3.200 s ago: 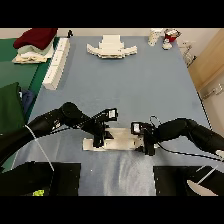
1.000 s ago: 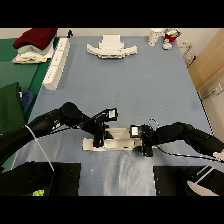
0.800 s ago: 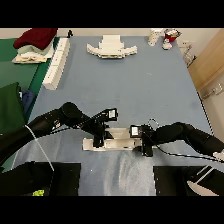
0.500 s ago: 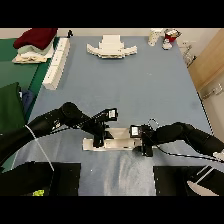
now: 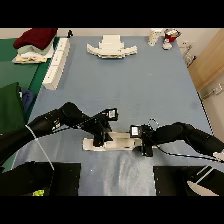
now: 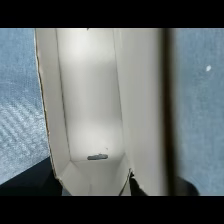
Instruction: Fold the box.
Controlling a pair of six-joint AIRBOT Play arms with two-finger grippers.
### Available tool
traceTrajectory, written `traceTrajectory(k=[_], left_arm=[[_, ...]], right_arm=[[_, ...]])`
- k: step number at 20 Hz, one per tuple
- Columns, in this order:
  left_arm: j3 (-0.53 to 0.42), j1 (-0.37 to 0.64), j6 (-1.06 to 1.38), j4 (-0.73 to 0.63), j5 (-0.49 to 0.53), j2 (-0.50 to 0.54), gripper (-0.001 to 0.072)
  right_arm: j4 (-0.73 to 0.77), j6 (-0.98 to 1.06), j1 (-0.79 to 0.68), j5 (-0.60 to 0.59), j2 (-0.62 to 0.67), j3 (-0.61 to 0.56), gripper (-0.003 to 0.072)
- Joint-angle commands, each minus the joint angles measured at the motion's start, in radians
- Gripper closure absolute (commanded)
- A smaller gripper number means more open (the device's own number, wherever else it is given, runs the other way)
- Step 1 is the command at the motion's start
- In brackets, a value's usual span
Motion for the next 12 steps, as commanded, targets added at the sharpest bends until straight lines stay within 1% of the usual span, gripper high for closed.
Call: traceTrajectory(k=[1, 2, 3, 5, 8, 9, 10, 11, 12], left_arm=[[0.001, 0.003, -0.037, 0.005, 0.005, 0.003, 0.0273], [0.001, 0.009, -0.111, 0.011, 0.011, 0.006, 0.0049], [0.002, 0.024, -0.211, 0.033, 0.012, 0.017, 0.0009], [0.002, 0.068, -0.378, 0.120, -0.032, 0.061, 0.0009], [0.002, 0.151, -0.641, 0.306, -0.167, 0.174, 0.0010], [0.002, 0.177, -0.719, 0.350, -0.215, 0.209, 0.0048], [0.001, 0.200, -0.785, 0.379, -0.278, 0.241, 0.0276], [0.001, 0.213, -0.822, 0.386, -0.344, 0.264, 0.0562], [0.001, 0.212, -0.839, 0.380, -0.405, 0.280, 0.0697]], right_arm=[[0.000, 0.000, 0.000, 0.000, 0.000, 0.000, 0.0214], [0.000, 0.000, 0.000, 0.000, 0.000, 0.000, 0.0214], [0.000, 0.000, 0.000, 0.000, 0.000, 0.000, 0.0215], [0.000, 0.000, 0.000, 0.000, 0.000, 0.000, 0.0215], [0.000, 0.000, 0.000, 0.000, 0.000, 0.000, 0.0214], [0.000, 0.000, 0.000, 0.000, 0.000, 0.000, 0.0214], [0.000, 0.000, 0.000, 0.000, 0.000, 0.000, 0.0214], [0.000, 0.000, 0.000, 0.000, 0.000, 0.000, 0.0214], [0.000, 0.000, 0.000, 0.000, 0.000, 0.000, 0.0214]])
